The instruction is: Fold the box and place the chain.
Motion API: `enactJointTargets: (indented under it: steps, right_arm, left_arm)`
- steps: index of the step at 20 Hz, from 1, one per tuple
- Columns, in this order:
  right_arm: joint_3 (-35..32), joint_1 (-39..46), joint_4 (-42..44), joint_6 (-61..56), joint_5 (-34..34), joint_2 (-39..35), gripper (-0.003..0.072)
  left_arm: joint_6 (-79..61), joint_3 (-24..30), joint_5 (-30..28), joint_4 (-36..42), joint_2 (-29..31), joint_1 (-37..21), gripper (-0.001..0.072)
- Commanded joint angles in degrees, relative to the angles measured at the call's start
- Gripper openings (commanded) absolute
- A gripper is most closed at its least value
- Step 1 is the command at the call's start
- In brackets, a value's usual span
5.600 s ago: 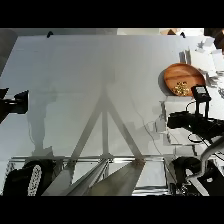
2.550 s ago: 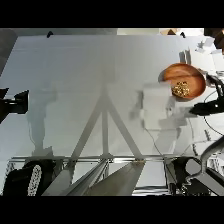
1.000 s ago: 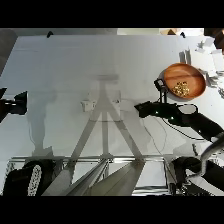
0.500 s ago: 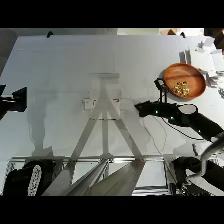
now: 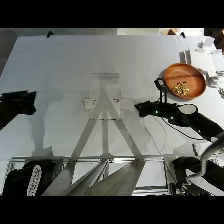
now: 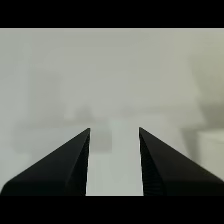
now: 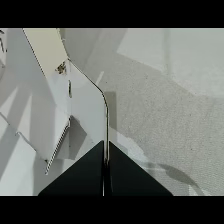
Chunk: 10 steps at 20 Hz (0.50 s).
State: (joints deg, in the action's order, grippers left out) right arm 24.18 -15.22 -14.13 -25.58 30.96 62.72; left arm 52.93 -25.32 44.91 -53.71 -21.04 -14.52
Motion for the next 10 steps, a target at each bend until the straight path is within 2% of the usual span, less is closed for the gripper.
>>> enactJointTargets:
  steps: [1, 4, 5, 6, 7, 8, 10]
  right_arm:
    - [-0.02, -0.07, 0.0, -0.02, 0.04, 0.02, 0.0012]
    - [-0.02, -0.07, -0.02, -0.02, 0.0, 0.02, 0.0012]
    - [-0.02, -0.07, -0.02, -0.02, 0.02, 0.02, 0.0012]
    - [-0.02, -0.07, 0.0, -0.02, 0.02, 0.02, 0.0012]
    - [-0.02, -0.07, -0.02, 0.0, 0.02, 0.02, 0.0012]
    - [-0.02, -0.07, -0.02, 0.0, 0.02, 0.02, 0.0012]
    - [-0.02, -0.07, -0.02, -0.02, 0.02, 0.02, 0.0012]
  left_arm:
    - [0.0, 0.0, 6.19, 2.36, -1.66, 0.94, 0.0337]
    - [0.02, -0.68, 1.46, 2.23, -4.48, 5.75, 0.0359]
    - [0.0, -1.79, 0.81, 2.23, -7.21, 8.31, 0.0432]
    - [-0.24, -3.72, 0.7, 1.84, -11.23, 11.37, 0.0533]
    - [-0.52, -6.08, 0.74, 0.55, -15.69, 14.34, 0.058]
    - [-0.79, -9.33, 0.92, -1.62, -21.03, 17.42, 0.0582]
    - [-4.68, -16.5, 2.71, -3.04, -31.89, 21.75, 0.0647]
